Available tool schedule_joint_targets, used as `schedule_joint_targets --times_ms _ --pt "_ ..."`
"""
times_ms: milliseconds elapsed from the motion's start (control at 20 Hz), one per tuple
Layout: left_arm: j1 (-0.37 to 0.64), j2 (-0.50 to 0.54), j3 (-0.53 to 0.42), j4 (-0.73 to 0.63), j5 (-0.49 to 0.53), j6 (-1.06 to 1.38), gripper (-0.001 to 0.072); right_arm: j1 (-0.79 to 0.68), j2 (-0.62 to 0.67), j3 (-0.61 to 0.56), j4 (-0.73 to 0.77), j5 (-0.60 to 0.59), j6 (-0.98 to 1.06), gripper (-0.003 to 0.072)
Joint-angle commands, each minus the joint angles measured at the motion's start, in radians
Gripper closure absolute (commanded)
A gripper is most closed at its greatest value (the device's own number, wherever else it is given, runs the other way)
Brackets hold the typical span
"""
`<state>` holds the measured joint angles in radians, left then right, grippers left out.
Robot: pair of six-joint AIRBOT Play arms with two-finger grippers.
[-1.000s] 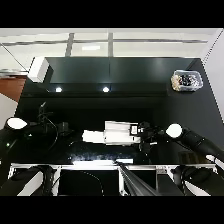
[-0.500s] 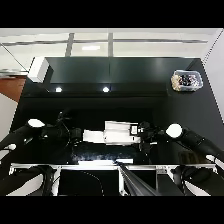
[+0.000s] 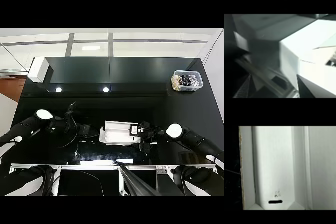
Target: Fold the box and place the chain.
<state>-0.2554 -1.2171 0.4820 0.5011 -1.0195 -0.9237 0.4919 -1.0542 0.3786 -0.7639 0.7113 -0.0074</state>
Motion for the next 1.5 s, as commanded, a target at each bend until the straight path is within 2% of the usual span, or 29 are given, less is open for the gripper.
schedule_joint_targets --times_ms 0,100,300,400,650,900,950,1050,1250,1350,1400,1450 --pt "-0.068 -0.001 0.073 -0.004 -0.032 -0.006 -0.0006 0.001 -0.001 0.0 0.0 0.001 0.0 0.0156" --pt "-0.088 -0.001 0.105 0.012 -0.031 -0.07 -0.0005 0.001 -0.001 0.0 0.0 0.001 0.0 0.0156" --pt "-0.139 -0.001 0.142 0.15 -0.026 -0.22 -0.0004 0.001 -0.001 0.0 0.0 0.001 0.0 0.0156" --pt "-0.195 -0.001 0.142 0.193 0.014 -0.294 -0.0002 0.001 -0.001 0.0 0.0 0.001 0.0 0.0156" --pt "-0.318 -0.001 0.144 0.269 0.191 -0.513 -0.0002 0.001 -0.001 0.0 0.0 -0.002 0.0 0.0155" --pt "-0.338 0.0 0.181 0.304 0.196 -0.636 0.001 0.001 -0.001 0.0 0.0 -0.002 0.0 0.0156" --pt "-0.352 0.0 0.204 0.358 0.182 -0.704 0.0022 0.001 -0.001 0.0 0.0 -0.001 0.0 0.0156" --pt "-0.409 -0.001 0.266 0.549 0.163 -0.889 0.0023 0.001 -0.001 0.0 0.0 -0.002 0.0 0.0155" --pt "-0.602 -0.011 0.353 0.964 0.139 -1.297 0.0023 0.001 -0.001 0.0 0.0 -0.002 0.0 0.0156" --pt "-0.657 -0.03 0.357 1.03 0.124 -1.415 0.0037 0.001 -0.001 0.0 0.0 -0.002 0.0 0.0156" --pt "-0.667 -0.042 0.357 1.027 0.114 -1.419 0.0128 0.001 -0.001 0.0 0.0 -0.002 0.0 0.0156" --pt "-0.673 -0.051 0.357 1.022 0.107 -1.419 0.0176 0.001 -0.001 0.0 0.0 -0.002 0.0 0.0155"
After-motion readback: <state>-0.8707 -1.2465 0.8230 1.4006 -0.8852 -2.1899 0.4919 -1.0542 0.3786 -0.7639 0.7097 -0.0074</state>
